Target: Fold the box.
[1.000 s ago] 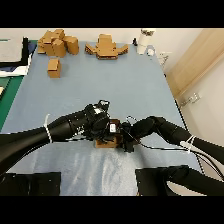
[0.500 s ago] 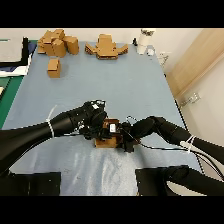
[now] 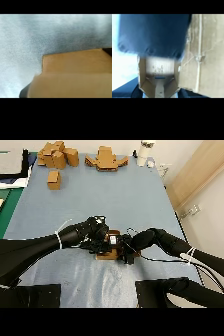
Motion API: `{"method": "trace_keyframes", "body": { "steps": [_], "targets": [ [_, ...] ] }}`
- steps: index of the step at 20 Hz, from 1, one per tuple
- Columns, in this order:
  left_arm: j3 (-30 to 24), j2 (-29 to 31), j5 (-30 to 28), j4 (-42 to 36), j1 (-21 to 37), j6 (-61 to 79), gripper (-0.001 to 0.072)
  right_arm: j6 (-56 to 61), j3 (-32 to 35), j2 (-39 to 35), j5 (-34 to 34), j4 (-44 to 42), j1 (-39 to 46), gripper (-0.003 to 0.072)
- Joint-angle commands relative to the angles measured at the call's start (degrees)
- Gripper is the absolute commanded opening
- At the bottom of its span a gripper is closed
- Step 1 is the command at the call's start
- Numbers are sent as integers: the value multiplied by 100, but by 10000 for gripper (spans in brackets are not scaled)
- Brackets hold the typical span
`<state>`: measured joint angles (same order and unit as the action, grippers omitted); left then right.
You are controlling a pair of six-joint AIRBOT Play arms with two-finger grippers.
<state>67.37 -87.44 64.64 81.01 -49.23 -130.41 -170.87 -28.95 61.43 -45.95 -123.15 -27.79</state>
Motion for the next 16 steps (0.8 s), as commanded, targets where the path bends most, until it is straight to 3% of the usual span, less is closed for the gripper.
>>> {"method": "trace_keyframes", "body": {
  "steps": [1, 2, 8, 9, 10, 11, 16],
  "targets": [
    [4, -46, -205, -90, -9, -31, 49, -17, -2, 4, 24, -9, -7, 544],
    [4, -55, -184, -87, -9, -122, 8, -17, -2, 4, 24, -9, -7, 544],
    [4, -52, -181, -184, -9, -116, 12, -17, -2, 4, 24, -9, -7, 544],
    [7, -46, -160, -249, -9, -81, 87, -17, -2, 4, 24, -9, -7, 544],
    [7, -39, -142, -286, -9, -76, 394, -17, -2, 4, 24, -9, -7, 544],
    [17, -35, -74, -293, -4, -138, 541, -17, -2, 4, 24, -9, -7, 544],
    [15, -44, 4, -260, 39, -166, 515, -17, -2, 4, 24, -9, -7, 544]
  ]
}}
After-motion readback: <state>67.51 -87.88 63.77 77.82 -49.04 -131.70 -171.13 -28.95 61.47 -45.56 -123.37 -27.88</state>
